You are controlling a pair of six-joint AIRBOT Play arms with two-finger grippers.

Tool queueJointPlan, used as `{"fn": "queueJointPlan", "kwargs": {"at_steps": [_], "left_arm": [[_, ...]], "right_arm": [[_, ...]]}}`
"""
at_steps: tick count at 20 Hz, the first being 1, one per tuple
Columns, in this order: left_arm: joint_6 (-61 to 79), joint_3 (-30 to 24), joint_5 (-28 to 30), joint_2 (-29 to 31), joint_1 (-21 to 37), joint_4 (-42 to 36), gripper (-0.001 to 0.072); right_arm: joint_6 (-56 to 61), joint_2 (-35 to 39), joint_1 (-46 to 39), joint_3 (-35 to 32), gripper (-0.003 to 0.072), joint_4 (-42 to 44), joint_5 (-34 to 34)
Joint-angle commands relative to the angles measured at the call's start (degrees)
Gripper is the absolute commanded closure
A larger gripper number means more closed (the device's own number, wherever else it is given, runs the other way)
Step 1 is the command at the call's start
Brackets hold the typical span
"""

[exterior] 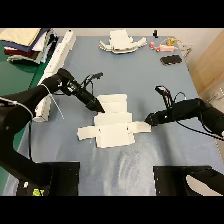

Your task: Fold the box.

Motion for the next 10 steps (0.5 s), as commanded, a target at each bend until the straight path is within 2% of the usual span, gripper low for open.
{"fn": "queueJointPlan", "kwargs": {"at_steps": [1,4,10], "left_arm": [[4.92,-1.57,3.26,5.95,-0.98,-0.17,0.0702],[8.61,-7.67,12.9,12.48,-4.37,-0.17,0.0702],[20.81,-23.58,34.91,26.14,-13.75,-0.17,0.0702]], "right_arm": [[11.56,0.04,-0.24,4.92,0.0202,-11.5,0.28],[16.0,0.04,-0.24,6.34,0.0202,-12.02,0.28],[18.99,0.04,-0.24,6.32,0.0202,-11.91,0.24]]}}
